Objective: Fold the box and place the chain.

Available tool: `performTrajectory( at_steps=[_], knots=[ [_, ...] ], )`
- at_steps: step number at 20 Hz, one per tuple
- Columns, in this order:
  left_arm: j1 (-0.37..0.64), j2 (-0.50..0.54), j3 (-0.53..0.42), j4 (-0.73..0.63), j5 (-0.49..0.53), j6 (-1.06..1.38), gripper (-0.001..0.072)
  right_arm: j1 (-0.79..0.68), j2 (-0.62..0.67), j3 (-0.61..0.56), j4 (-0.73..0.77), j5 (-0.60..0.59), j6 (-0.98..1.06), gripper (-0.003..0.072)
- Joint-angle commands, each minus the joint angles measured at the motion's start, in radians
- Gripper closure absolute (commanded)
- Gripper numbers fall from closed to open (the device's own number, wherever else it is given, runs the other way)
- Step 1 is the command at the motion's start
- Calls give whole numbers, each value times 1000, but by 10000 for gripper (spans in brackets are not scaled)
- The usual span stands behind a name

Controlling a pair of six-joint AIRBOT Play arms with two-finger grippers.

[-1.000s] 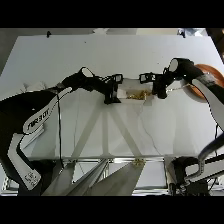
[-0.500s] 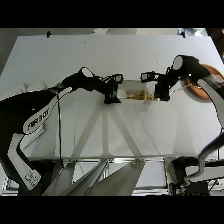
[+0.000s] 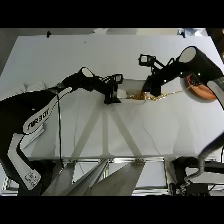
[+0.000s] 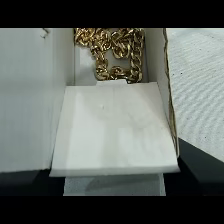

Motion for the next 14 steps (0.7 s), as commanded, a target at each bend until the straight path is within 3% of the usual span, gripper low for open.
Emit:
performTrajectory(
  at_steps=[1, 5, 7, 13, 14],
  knots=[
    [1, 0, 1, 0, 0, 0, 388, 108, 7, 1, 56, -136, 5, 669],
    [1, 0, 1, 0, 0, 1, 388, 272, 7, 1, 51, -428, 54, 671],
    [1, 0, 1, 0, 0, 0, 388, 320, 5, 1, 26, -520, 89, 671],
    [1, 0, 1, 0, 0, 0, 388, 292, 2, 1, -184, -449, 305, 669],
    [1, 0, 1, 0, 0, 0, 388, 282, 3, 1, -183, -425, 316, 633]
  ],
)
